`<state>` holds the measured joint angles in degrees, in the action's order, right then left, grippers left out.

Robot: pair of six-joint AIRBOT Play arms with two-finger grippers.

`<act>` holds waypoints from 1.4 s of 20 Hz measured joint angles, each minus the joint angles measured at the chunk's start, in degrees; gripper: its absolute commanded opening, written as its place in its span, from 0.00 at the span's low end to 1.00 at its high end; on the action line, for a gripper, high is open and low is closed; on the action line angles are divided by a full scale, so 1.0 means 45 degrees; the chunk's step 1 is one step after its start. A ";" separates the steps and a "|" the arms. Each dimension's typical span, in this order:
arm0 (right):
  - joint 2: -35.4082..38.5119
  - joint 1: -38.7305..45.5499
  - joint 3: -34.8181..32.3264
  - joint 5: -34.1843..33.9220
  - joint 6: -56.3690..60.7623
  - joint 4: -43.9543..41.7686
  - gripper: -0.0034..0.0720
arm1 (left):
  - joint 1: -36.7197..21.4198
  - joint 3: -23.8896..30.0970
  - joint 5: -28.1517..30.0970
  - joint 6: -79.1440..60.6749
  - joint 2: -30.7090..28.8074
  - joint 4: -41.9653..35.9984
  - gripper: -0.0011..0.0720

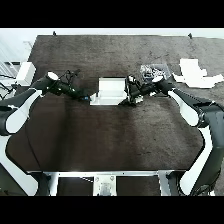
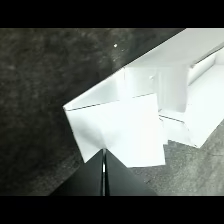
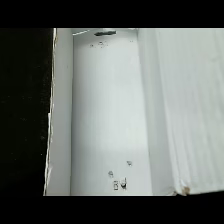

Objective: Fold the box and place the chain.

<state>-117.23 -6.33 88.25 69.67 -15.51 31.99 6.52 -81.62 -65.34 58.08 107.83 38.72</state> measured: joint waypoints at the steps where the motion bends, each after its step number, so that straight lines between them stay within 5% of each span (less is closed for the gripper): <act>1: 0.0000 0.0000 0.0000 0.0000 0.0000 0.0000 0.82 | 0.0015 0.0000 -0.0034 -0.0126 0.0005 -0.0136 0.04; 17: 0.0000 0.0000 0.0000 0.0000 0.0000 0.0000 0.82 | -0.0233 -0.0573 -0.0461 0.0204 0.0311 0.1355 0.04; 28: 0.0000 0.0000 0.0000 0.0000 0.0000 0.0000 0.82 | 0.0078 -0.0996 -0.0330 -0.0690 0.0889 0.0272 0.04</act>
<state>-117.23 -6.33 88.25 69.67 -15.51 31.99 6.87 -86.11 -66.83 54.98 111.83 39.94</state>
